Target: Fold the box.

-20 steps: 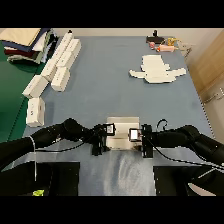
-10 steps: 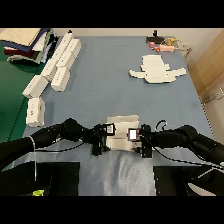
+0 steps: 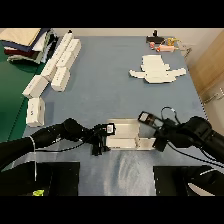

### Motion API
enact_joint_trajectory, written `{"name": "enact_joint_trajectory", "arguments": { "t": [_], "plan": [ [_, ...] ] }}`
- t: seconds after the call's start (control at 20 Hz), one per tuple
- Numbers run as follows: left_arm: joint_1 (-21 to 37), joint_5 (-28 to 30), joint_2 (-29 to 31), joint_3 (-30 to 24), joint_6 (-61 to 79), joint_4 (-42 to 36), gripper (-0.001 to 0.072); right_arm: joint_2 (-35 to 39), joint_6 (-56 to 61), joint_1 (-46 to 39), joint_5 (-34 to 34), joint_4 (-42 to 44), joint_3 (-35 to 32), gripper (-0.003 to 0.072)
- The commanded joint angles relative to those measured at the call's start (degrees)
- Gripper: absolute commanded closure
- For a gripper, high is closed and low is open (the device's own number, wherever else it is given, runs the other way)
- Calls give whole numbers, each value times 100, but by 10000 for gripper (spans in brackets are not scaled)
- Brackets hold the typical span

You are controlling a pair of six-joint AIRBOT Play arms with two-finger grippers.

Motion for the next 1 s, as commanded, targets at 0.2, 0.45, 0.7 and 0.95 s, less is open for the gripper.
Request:
{"name": "enact_joint_trajectory", "arguments": {
  "t": [0.2,0.45,0.7,0.95],
  "plan": [
    [2,0,-4,4,11,9,184,-179,3934,-1681,-1187,426,-63,685],
    [2,0,-4,4,9,9,185,-1161,2330,-1996,-168,3233,-297,687],
    [2,0,-4,4,9,9,184,-918,2000,-1989,-470,3593,39,687],
    [2,0,-4,4,9,7,184,-498,1954,-1989,-769,3611,146,685]
  ]
}}
